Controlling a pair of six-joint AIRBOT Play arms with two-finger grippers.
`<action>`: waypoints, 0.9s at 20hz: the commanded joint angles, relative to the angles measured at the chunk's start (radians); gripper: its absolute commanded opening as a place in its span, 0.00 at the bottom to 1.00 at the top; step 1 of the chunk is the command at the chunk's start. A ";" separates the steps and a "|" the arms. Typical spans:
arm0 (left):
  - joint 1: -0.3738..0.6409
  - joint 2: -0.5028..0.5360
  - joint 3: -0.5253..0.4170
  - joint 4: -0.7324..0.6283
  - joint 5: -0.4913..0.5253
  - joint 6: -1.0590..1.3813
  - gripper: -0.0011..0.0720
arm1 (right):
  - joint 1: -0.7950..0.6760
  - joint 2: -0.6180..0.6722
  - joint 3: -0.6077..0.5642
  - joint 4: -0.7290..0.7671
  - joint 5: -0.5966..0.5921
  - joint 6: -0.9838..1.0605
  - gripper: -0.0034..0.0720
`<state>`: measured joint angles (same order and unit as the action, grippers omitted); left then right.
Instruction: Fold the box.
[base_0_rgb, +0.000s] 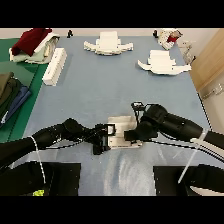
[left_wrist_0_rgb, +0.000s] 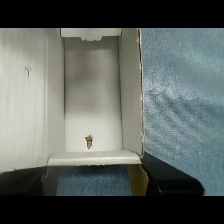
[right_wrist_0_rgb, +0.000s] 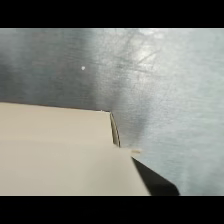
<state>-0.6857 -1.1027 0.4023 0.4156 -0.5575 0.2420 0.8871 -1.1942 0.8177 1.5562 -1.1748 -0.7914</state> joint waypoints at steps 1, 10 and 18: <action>0.001 0.000 0.001 0.000 0.000 0.000 0.67 | 0.043 -0.086 0.051 -0.098 -0.065 0.121 0.53; 0.001 0.000 0.001 0.000 0.000 0.000 0.67 | 0.043 -0.087 0.051 -0.113 -0.108 0.126 0.05; 0.001 0.000 0.001 0.000 0.000 0.000 0.67 | 0.042 -0.052 0.073 -0.109 -0.171 0.125 0.66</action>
